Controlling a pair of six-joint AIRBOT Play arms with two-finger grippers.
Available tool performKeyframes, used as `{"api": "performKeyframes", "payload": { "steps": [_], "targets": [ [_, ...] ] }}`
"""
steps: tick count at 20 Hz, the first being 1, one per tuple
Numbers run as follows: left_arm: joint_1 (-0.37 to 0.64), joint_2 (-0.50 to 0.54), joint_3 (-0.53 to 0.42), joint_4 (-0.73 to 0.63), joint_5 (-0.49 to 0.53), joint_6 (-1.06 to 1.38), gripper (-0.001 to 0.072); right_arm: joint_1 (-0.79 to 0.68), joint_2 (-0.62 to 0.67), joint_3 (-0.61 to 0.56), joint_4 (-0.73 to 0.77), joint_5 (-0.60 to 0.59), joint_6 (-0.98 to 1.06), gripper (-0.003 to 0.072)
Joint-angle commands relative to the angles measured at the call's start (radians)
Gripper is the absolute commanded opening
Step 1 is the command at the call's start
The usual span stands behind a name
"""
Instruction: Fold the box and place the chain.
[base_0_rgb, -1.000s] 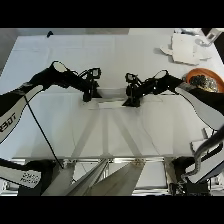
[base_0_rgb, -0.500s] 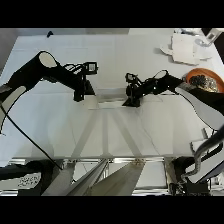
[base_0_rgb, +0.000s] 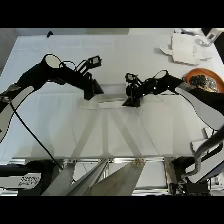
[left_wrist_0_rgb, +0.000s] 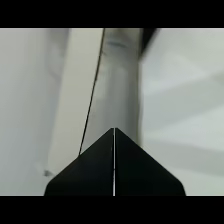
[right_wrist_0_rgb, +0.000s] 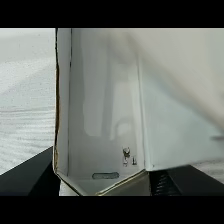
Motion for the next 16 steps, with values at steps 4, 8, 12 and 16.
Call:
{"api": "performKeyframes", "payload": {
  "steps": [4, 8, 12, 16],
  "targets": [
    [-0.002, -0.059, 0.000, -0.062, 0.351, -0.129, 0.0010, -0.001, 0.000, 0.000, 0.000, 0.000, 0.000, 0.0336],
    [-0.002, -0.156, 0.000, -0.063, 0.362, -0.193, 0.0008, -0.001, 0.000, 0.000, 0.000, 0.000, 0.000, 0.0336],
    [-0.002, -0.159, 0.000, -0.065, 0.359, -0.202, 0.0011, -0.001, 0.000, 0.000, 0.000, 0.000, 0.000, 0.0336],
    [0.008, -0.081, 0.000, -0.032, 0.300, -0.202, 0.0012, -0.001, 0.000, 0.000, 0.000, 0.000, 0.000, 0.0336]
  ]
}}
